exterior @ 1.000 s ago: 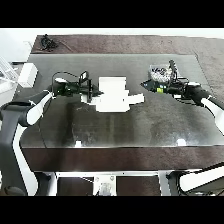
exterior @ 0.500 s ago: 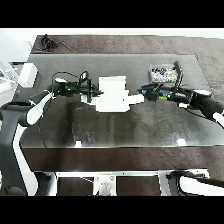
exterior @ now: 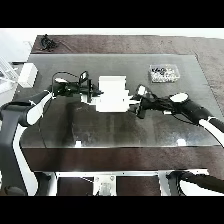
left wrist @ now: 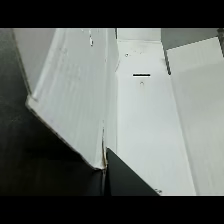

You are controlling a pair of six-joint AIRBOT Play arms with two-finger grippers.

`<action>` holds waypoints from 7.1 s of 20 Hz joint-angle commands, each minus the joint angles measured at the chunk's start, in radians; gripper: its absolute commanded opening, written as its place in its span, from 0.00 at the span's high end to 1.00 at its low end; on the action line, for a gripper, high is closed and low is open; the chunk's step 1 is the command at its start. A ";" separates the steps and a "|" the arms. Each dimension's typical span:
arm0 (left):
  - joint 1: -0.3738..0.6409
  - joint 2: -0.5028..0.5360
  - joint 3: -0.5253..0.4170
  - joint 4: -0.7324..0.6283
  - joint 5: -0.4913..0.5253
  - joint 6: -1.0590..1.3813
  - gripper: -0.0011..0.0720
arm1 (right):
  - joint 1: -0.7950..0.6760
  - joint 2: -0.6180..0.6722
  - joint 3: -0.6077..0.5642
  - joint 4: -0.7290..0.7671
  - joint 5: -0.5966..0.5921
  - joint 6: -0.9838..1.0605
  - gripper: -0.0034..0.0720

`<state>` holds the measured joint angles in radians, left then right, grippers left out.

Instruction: Fold the box and place the chain.

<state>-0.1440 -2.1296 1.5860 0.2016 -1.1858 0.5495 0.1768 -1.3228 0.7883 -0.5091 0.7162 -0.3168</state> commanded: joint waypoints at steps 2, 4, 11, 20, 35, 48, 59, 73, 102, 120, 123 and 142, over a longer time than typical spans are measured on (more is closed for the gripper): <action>0.000 0.000 0.000 0.000 0.000 0.001 0.96 | 0.059 -0.032 -0.002 -0.043 -0.054 -0.164 0.05; 0.000 0.000 0.000 0.000 0.000 0.001 0.96 | 0.059 -0.048 -0.002 -0.043 -0.054 -0.167 0.05; 0.000 0.000 0.000 0.000 0.000 0.001 0.96 | 0.078 -0.124 0.003 -0.035 -0.078 -0.186 0.05; 0.000 0.000 0.000 0.000 0.000 0.001 0.96 | 0.042 -0.154 0.137 0.090 -0.138 -0.200 0.05; 0.000 0.000 0.000 0.000 0.000 0.001 0.96 | -0.087 -0.382 0.434 -0.008 0.204 -0.119 0.05; 0.000 0.000 0.000 0.000 0.000 0.001 0.96 | -0.103 -0.482 0.638 -0.084 0.340 -0.049 0.05; 0.000 0.000 0.000 0.000 0.000 0.001 0.96 | -0.106 -0.555 0.663 -0.102 0.389 -0.026 0.05; 0.000 0.000 0.000 0.000 0.000 0.001 0.96 | -0.077 -0.558 0.661 -0.102 0.556 0.048 0.05; 0.000 0.000 0.000 0.000 0.000 0.001 0.96 | -0.055 -0.635 0.665 -0.047 0.500 -0.062 0.05; 0.000 0.000 0.000 0.000 0.000 0.001 0.96 | -0.059 -0.636 0.668 -0.083 0.484 -0.061 0.05; 0.000 0.000 0.000 0.000 0.000 0.001 0.96 | -0.059 -0.636 0.669 -0.083 0.484 -0.062 0.06; 0.000 0.000 0.000 0.000 0.000 0.001 0.96 | -0.061 -0.636 0.669 -0.082 0.486 -0.061 0.18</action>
<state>-0.1444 -2.1296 1.5845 0.2016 -1.1862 0.5503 0.1162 -1.9587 1.4574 -0.5919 1.2011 -0.3790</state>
